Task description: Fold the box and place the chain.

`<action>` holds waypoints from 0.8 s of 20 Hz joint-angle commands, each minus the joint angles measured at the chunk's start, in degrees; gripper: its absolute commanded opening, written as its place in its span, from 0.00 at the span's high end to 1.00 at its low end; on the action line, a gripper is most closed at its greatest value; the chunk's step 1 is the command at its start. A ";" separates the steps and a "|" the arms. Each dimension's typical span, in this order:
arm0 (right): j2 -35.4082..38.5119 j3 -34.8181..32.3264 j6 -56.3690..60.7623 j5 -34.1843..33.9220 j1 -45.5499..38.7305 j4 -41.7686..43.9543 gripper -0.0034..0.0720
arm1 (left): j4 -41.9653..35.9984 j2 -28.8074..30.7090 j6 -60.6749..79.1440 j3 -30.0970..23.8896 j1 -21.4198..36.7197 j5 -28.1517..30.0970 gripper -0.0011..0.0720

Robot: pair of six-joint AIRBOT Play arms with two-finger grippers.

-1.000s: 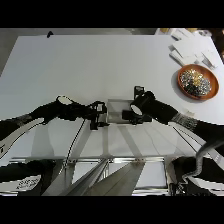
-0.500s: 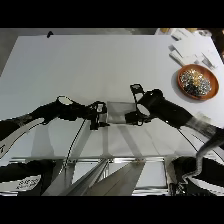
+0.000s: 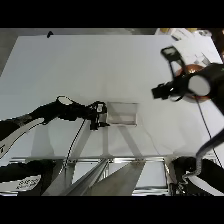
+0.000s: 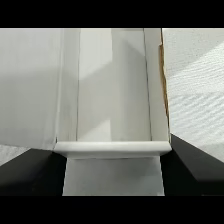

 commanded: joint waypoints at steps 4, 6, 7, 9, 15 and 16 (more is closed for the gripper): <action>-6.34 2.56 -14.69 -11.23 -29.66 -0.37 0.75 | 0.02 0.04 0.00 0.00 0.02 -0.11 0.89; -10.47 2.56 -14.67 -13.42 -34.51 0.48 0.75 | 0.02 0.04 0.00 0.00 0.02 -0.13 0.89; -12.26 2.56 -14.67 -14.32 -35.95 0.98 0.75 | 0.00 0.04 0.00 0.00 0.02 -0.13 0.89; -15.78 2.54 -14.67 -15.76 -37.75 1.01 0.75 | 0.00 0.04 0.00 0.00 0.02 -0.13 0.89; -23.21 2.54 -14.36 -17.86 -38.71 1.97 0.75 | 0.02 0.04 0.00 0.00 0.02 -0.13 0.89; -24.06 2.54 -14.36 -18.10 -38.71 3.08 0.75 | 0.02 0.04 0.00 0.00 0.02 -0.13 0.89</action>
